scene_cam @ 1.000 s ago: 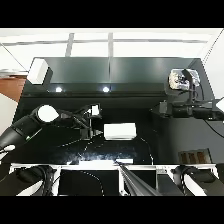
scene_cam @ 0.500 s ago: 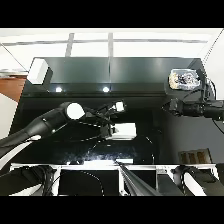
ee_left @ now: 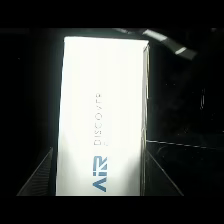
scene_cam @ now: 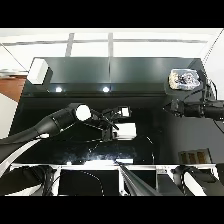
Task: Fold the box and place the chain.
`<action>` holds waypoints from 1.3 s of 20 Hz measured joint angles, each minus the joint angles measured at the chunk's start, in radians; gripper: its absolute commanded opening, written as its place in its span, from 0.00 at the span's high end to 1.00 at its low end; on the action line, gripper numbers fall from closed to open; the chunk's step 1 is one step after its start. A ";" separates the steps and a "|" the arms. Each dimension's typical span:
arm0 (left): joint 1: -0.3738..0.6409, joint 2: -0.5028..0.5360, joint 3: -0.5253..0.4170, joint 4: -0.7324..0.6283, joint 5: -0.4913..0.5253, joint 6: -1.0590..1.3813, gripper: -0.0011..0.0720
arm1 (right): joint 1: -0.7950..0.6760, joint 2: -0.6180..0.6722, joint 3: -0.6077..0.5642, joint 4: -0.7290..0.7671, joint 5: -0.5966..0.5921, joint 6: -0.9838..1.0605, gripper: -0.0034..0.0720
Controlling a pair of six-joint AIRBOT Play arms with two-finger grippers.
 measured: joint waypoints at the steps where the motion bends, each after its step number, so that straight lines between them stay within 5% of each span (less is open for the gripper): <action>1: 0.000 -0.001 0.000 0.006 -0.003 -0.003 0.01 | 0.000 0.000 0.000 0.000 0.000 0.000 0.90; 11: -0.013 -0.016 0.001 0.026 0.004 -0.014 0.01 | 0.000 0.000 0.000 -0.002 -0.006 0.000 0.90; 16: -0.066 -0.065 0.001 0.074 0.090 -0.061 0.02 | 0.000 0.000 0.000 -0.002 -0.006 0.000 0.90; 17: -0.076 -0.074 0.001 0.088 0.094 -0.068 0.11 | 0.000 0.000 0.000 -0.002 -0.006 0.000 0.90; 19: -0.086 -0.082 0.002 0.118 0.090 -0.082 0.49 | 0.000 0.000 0.000 -0.002 -0.007 0.000 0.90; 23: -0.052 -0.059 0.011 0.251 -0.005 -0.204 0.49 | 0.000 0.000 0.000 -0.002 -0.010 0.000 0.90; 26: 0.065 0.001 0.013 0.368 -0.081 -0.321 0.49 | 0.000 0.000 0.000 -0.002 -0.011 0.000 0.90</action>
